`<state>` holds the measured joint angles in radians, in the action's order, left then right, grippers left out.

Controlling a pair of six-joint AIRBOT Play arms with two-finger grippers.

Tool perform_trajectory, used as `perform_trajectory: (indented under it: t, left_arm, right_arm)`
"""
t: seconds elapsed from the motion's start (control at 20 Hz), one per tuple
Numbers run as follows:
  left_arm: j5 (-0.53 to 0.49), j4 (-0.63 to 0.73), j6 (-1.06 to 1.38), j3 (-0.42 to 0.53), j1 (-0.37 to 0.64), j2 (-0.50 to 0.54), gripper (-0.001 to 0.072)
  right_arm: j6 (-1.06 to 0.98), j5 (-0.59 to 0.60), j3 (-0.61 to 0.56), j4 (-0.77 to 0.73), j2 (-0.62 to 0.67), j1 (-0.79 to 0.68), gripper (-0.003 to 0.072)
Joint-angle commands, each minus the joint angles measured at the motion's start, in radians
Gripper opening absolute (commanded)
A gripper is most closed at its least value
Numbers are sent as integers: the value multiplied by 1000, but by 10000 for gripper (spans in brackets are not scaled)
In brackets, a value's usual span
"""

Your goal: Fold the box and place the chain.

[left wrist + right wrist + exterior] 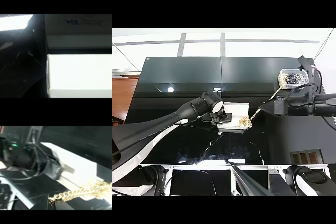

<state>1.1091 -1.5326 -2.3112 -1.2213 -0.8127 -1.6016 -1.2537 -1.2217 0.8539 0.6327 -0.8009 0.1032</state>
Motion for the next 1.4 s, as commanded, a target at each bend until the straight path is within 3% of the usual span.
perform_trajectory:
  t: [0.0,0.2,0.7,1.0,1.1,1.35]
  left_arm:
    - [-1,0,0,0,0,0,32]
    - [0,0,0,0,0,0,32]
    - [0,0,0,0,0,0,32]
    - [0,0,0,0,0,0,32]
    - [0,0,0,0,0,0,32]
    - [0,0,0,0,0,0,32]
  right_arm:
    - [1,114,-68,-53,0,61,21]
    - [2,296,-200,-140,-4,154,21]
    - [-44,435,-205,-163,-165,285,22]
    - [-44,490,-205,-149,-174,288,27]
    - [-43,481,-204,-148,-173,282,347]
    - [-41,490,-204,-56,-169,89,345]
